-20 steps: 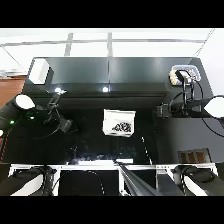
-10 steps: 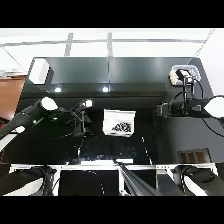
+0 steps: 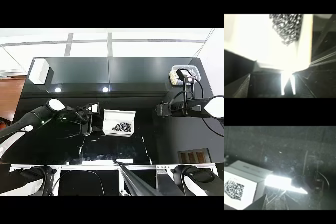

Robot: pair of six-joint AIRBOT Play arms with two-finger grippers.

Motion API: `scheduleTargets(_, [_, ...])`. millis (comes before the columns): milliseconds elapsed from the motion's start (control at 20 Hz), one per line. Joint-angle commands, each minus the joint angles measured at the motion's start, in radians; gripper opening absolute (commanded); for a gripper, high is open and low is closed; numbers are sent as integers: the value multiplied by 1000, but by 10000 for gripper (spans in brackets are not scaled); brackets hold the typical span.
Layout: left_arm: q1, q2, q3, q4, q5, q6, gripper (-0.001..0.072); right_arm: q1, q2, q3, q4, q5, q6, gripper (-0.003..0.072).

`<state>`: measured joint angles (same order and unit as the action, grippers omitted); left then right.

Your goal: Fold the box and place the chain.

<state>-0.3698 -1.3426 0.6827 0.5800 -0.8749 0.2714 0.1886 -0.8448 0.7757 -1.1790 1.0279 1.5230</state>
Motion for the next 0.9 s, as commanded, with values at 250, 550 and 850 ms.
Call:
scheduleTargets(250, [1,-37,0,-39,-24,13,713,0,1,0,1,-1,3,268])
scheduleTargets(550, [-24,-47,1,-72,-18,45,714,0,1,0,1,-1,3,267])
scheduleTargets(850, [-63,-50,2,-70,4,57,713,0,1,0,1,-19,3,267])
